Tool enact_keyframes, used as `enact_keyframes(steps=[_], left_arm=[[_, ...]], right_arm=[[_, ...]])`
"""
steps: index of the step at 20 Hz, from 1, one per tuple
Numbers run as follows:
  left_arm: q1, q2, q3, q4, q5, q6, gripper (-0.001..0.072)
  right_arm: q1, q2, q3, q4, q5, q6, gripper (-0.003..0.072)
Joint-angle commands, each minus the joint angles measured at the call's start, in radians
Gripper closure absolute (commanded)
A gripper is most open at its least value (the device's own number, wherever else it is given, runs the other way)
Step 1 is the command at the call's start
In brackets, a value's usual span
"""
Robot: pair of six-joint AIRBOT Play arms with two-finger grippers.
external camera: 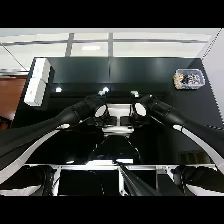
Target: Fold the box and place the chain.
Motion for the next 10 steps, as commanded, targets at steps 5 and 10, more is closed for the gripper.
enact_keyframes(steps=[5, 10], left_arm=[[0.0, 0.0, 0.0, 0.0, 0.002, -0.002, 0.0683], [0.0, 0.0, 0.0, 0.0, 0.003, -0.002, 0.0683]], right_arm=[[-0.045, 0.152, 0.044, -0.013, 0.098, -0.177, 0.0378], [-0.209, 0.406, 0.048, -0.533, 0.065, -0.309, 0.0385]])
